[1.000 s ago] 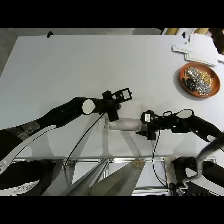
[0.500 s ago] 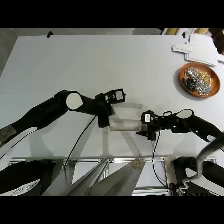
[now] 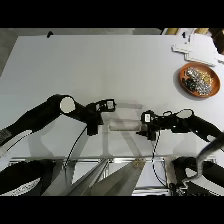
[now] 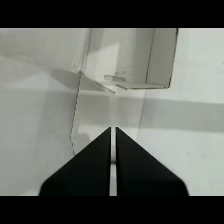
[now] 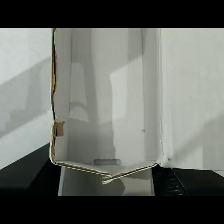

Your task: Fold the box and place the chain.

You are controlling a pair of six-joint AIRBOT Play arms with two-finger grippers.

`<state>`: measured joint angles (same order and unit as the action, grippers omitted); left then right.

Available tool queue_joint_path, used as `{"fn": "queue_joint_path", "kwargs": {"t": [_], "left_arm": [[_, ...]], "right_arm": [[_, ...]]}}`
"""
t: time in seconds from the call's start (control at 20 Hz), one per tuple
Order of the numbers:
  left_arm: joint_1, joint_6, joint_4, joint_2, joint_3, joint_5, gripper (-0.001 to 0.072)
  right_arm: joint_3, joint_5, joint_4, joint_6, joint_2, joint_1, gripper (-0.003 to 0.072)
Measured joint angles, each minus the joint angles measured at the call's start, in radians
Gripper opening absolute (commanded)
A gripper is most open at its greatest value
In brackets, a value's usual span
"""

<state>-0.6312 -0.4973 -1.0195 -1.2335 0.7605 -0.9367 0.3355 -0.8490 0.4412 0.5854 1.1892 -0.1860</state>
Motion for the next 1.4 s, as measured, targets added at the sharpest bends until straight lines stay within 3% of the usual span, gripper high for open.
{"fn": "queue_joint_path", "kwargs": {"t": [0.1,0.3,0.45,0.85,1.4], "left_arm": [[0.018,0.001,-0.016,0.001,-0.016,0.008,0.0207],[0.042,0.112,-0.037,0.001,-0.046,0.031,0.0211],[0.047,0.315,-0.003,0.001,-0.061,0.046,0.0291],[0.016,0.541,0.147,-0.008,-0.07,0.117,0.0267],[-0.055,0.579,0.242,-0.077,-0.07,0.175,0.0247]], "right_arm": [[0.0,0.0,0.0,0.0,0.0,0.0,0.0411],[0.0,0.0,0.0,0.0,0.0,0.0,0.0411],[0.0,0.0,0.0,0.0,0.0,0.0,0.0411],[0.0,0.0,0.0,0.0,0.0,0.0,0.0411],[0.0,0.0,0.0,0.0,0.0,0.0,0.0411]]}}
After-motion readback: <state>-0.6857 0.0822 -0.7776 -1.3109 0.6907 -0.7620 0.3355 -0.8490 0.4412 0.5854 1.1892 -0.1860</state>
